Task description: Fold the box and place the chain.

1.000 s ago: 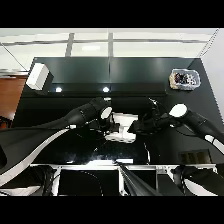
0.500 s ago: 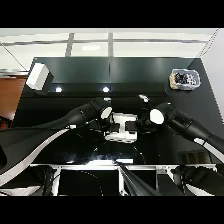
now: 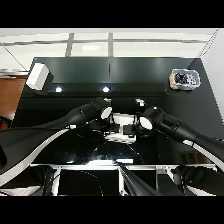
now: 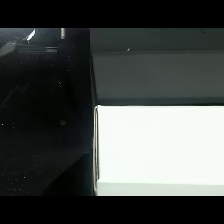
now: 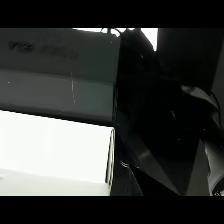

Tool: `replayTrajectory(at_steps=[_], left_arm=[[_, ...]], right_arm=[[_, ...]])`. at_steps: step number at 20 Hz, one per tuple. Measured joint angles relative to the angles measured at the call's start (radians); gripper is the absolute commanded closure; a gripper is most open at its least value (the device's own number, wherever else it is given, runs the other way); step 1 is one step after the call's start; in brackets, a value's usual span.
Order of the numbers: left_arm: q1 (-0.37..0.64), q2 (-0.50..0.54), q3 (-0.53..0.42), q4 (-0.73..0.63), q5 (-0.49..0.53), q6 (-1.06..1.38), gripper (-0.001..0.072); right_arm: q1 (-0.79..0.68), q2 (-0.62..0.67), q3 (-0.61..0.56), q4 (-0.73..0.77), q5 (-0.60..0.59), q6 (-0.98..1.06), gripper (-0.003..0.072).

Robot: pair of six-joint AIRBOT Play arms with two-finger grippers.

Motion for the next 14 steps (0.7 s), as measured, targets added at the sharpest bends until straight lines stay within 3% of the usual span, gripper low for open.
replayTrajectory(at_steps=[2,6,7,8,9,10,14], left_arm=[[0.000,0.000,0.000,0.000,-0.002,0.000,0.0678],[0.000,0.000,0.000,0.000,-0.003,0.000,0.0678],[0.000,0.000,0.000,0.000,-0.003,-0.001,0.0679],[0.000,0.000,0.000,0.001,-0.003,-0.001,0.0679],[0.000,0.000,0.000,0.001,-0.003,-0.001,0.0679],[0.000,0.000,0.000,0.000,-0.004,-0.002,0.0679],[0.000,0.000,0.000,-0.002,-0.007,-0.007,0.0679]], right_arm=[[0.003,-0.008,0.001,-0.006,0.001,0.007,0.0441],[0.006,-0.018,0.001,-0.014,0.002,0.019,0.0442],[0.007,-0.022,0.001,-0.015,0.001,0.019,0.0513],[0.007,-0.024,0.001,-0.015,0.000,0.023,0.0531],[0.009,-0.027,0.001,-0.015,-0.002,0.023,0.0632],[0.010,-0.028,0.002,-0.016,-0.002,0.027,0.0672],[0.012,-0.033,0.009,-0.023,-0.004,0.029,0.0667]])
